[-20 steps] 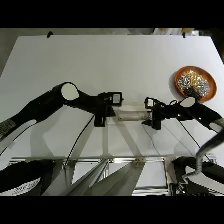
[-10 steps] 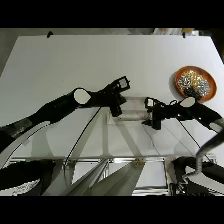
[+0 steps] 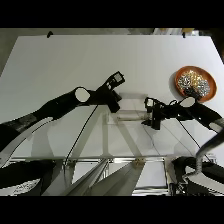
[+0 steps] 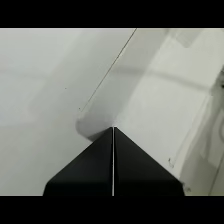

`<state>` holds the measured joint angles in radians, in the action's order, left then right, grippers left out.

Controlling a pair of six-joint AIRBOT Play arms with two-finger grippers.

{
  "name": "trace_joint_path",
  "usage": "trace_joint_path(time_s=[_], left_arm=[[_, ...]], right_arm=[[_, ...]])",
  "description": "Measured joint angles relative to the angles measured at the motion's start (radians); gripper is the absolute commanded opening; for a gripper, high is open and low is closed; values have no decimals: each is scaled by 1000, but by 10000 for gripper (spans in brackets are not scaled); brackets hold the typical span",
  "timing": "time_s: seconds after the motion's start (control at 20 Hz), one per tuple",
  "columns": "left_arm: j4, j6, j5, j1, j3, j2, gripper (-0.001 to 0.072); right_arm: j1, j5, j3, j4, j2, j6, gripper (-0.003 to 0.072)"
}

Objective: Fold the box and place the chain.

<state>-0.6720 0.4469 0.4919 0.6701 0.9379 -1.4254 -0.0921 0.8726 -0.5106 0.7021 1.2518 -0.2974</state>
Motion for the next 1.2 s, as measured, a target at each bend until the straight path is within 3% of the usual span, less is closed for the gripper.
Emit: trace_joint_path(time_s=[0.25, 0.45, 0.55, 0.65, 0.7, 0.95, 1.2], left_arm=[[-274, 138, 246, -24, -18, 59, 3], [-327, 103, 326, -33, -74, 70, 9], [-336, 48, 330, -34, -100, 72, 42], [-338, -30, 315, -35, -120, 72, 250], [-331, -79, 302, -35, -127, 72, 276], [-259, -349, 229, -28, -142, 51, 273], [-171, -456, 160, -5, -145, 10, 273]], right_arm=[[0, 0, 0, 1, 0, 0, 394], [0, 0, 0, 2, 0, -2, 394], [0, 0, 0, 1, 0, -2, 394], [0, 0, 0, 1, 0, -1, 394], [0, 0, 0, 1, 0, -1, 394], [0, 0, 0, 1, 0, 0, 394], [0, 0, 0, 1, 0, 0, 394]])
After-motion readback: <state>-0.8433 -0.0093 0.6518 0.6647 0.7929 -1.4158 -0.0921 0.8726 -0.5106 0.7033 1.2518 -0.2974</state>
